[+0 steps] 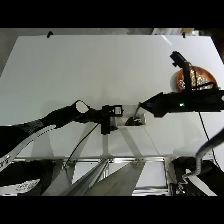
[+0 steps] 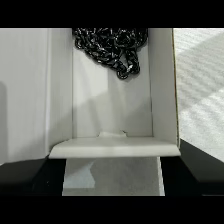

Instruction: Fold the box and place the chain.

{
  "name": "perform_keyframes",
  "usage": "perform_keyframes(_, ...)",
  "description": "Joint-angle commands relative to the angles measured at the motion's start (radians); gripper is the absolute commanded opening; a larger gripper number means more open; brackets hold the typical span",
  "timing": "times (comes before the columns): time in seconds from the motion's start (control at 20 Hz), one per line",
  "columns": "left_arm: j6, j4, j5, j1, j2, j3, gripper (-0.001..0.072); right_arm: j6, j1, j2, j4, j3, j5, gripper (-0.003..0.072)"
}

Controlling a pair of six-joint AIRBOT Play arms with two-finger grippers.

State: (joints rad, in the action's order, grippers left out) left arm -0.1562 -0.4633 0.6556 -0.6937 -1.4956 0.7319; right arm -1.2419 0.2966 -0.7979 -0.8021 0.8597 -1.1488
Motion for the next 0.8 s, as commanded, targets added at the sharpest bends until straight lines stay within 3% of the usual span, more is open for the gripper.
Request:
perform_keyframes(0.0, 0.000, 0.000, 0.000, 0.000, 0.001, 0.000, 0.0271, -0.086, 0.142, -0.013, -0.075, 0.001, 0.135, 0.0012)
perform_keyframes(0.15, 0.000, 0.000, 0.000, 0.000, 0.001, 0.000, 0.0271, -0.190, 0.197, -0.048, -0.227, -0.016, 0.163, 0.0013)
perform_keyframes(0.4, 0.000, 0.000, -0.001, 0.000, 0.001, 0.000, 0.0271, -0.209, 0.203, -0.142, -0.286, -0.071, 0.173, 0.0020)
perform_keyframes(0.55, 0.000, 0.000, 0.000, 0.000, 0.001, 0.000, 0.0271, -0.227, 0.203, -0.180, -0.290, -0.077, 0.155, 0.0225)
perform_keyframes(0.75, 0.000, 0.000, 0.000, 0.000, 0.001, 0.000, 0.0271, -0.223, 0.148, -0.168, -0.290, -0.036, 0.132, 0.0218)
